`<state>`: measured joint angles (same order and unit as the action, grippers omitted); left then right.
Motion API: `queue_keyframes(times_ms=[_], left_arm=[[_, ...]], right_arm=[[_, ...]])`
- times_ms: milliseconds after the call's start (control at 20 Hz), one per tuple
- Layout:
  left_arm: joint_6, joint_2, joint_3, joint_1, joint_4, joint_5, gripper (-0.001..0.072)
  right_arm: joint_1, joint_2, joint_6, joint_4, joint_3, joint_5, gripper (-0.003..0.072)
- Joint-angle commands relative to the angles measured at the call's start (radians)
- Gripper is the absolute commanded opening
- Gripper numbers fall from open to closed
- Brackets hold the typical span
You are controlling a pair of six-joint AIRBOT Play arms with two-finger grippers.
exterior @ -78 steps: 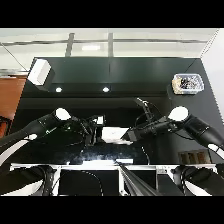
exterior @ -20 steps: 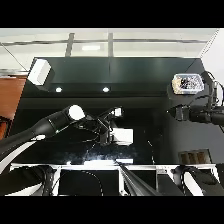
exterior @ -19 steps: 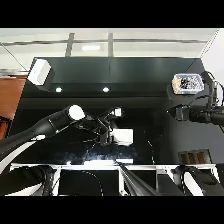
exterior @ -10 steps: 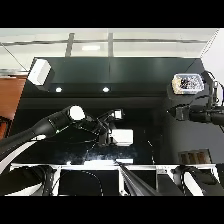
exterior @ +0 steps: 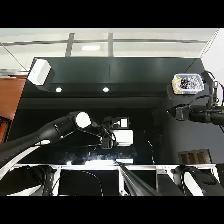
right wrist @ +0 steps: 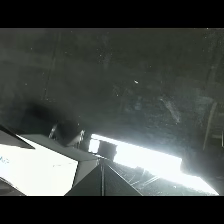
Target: Fold the box and place the chain.
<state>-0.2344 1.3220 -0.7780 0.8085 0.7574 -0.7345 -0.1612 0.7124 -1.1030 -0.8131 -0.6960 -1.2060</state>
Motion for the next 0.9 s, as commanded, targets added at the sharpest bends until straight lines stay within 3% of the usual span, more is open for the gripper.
queue_keyframes(times_ms=[0, 350, 400, 450, 500, 600, 700, 850], left_arm=[[-0.01, 0.013, -0.001, 0.045, 0.05, 0.09, 0.0711], [-0.096, 0.053, -0.001, 0.075, 0.06, 0.124, 0.0697], [-0.097, 0.052, -0.001, 0.076, 0.065, 0.124, 0.0598], [-0.118, 0.048, -0.005, 0.076, 0.072, 0.121, 0.0382], [-0.143, 0.042, -0.012, 0.074, 0.084, 0.113, 0.0303], [-0.225, 0.006, -0.024, 0.057, 0.143, 0.095, 0.0303], [-0.394, -0.054, -0.024, 0.001, 0.286, 0.073, 0.0302], [-0.667, -0.129, -0.024, -0.17, 0.558, -0.075, 0.0303]], right_arm=[[0.001, -0.001, 0.0, 0.0, 0.0, 0.0, 0.0007], [0.001, -0.001, -0.001, 0.0, 0.0, -0.001, 0.0007], [0.001, -0.001, -0.001, 0.0, 0.0, -0.001, 0.0007], [0.001, -0.001, -0.002, 0.0, 0.0, -0.001, 0.0007], [0.001, -0.001, -0.008, 0.0, 0.0, -0.002, 0.0007], [0.001, -0.001, -0.008, 0.0, 0.0, -0.003, 0.0007], [0.001, -0.001, -0.008, 0.0, 0.0, -0.005, 0.0007], [0.001, -0.001, -0.008, 0.0, 0.0, -0.005, 0.0007]])
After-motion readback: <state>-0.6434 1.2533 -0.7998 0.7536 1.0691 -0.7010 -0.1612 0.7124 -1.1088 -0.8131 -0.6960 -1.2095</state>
